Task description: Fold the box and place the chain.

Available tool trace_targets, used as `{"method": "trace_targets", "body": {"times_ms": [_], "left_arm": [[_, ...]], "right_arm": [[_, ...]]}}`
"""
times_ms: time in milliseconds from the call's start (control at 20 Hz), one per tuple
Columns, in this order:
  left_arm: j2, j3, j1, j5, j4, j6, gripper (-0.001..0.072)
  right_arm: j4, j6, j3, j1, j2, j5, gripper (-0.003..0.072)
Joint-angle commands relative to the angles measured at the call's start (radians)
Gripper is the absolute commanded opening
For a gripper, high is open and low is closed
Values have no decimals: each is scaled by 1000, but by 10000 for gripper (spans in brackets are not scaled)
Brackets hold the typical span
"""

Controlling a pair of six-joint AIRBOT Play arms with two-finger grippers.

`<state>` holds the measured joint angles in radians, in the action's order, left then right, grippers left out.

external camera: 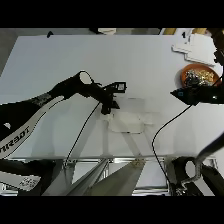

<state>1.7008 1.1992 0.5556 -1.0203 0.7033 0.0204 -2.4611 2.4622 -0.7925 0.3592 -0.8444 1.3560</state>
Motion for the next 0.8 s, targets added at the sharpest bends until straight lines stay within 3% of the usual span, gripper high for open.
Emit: {"method": "trace_targets", "body": {"times_ms": [0, 500, 750], "left_arm": [[12, -2, 26, 103, 12, 28, 2], [-34, -8, 24, 93, 66, -145, 1], [-33, -55, 26, 60, 68, -106, 1]], "right_arm": [[2, 0, -1, -1, 1, -13, 295], [5, 7, -1, -1, 1, -13, 294], [4, 7, -1, -1, 0, -13, 293]]}}
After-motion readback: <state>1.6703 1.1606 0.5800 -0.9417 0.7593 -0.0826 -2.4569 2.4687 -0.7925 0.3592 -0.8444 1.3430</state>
